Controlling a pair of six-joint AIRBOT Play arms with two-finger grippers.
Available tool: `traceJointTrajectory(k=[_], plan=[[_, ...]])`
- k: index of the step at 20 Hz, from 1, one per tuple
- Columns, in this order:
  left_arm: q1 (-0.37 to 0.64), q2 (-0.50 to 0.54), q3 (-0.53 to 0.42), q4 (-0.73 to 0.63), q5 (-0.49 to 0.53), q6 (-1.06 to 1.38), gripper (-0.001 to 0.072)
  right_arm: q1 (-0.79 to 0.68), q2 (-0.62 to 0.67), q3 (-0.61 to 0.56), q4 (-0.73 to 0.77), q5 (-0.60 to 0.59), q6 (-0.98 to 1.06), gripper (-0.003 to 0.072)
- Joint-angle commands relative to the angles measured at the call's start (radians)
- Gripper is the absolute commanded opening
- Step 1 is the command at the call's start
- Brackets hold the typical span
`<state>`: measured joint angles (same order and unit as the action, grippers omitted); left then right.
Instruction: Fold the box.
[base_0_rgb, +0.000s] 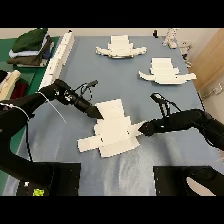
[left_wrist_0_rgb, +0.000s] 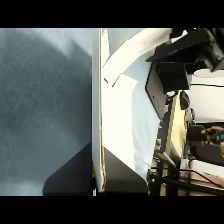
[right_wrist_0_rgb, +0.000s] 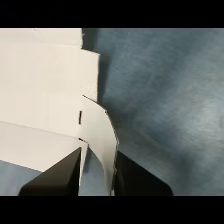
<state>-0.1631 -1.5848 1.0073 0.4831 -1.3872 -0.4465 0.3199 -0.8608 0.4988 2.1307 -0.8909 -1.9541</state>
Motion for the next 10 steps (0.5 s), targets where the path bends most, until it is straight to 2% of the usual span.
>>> traceJointTrajectory(k=[1,3,7,10], plan=[[-0.010,0.026,0.024,-0.053,-0.001,0.174,0.0012,0.000,0.000,0.039,-0.369,0.002,0.168,0.0303],[-0.032,0.086,0.024,-0.062,0.055,0.246,0.0012,0.000,0.000,0.061,-0.512,0.001,0.288,0.0303],[-0.087,0.191,0.012,0.055,0.129,0.315,0.0011,-0.002,0.000,0.160,-0.565,0.013,0.431,0.0304],[-0.143,0.266,-0.061,0.071,0.232,0.409,0.0010,-0.002,0.000,0.243,-0.608,0.014,0.525,0.0310]])
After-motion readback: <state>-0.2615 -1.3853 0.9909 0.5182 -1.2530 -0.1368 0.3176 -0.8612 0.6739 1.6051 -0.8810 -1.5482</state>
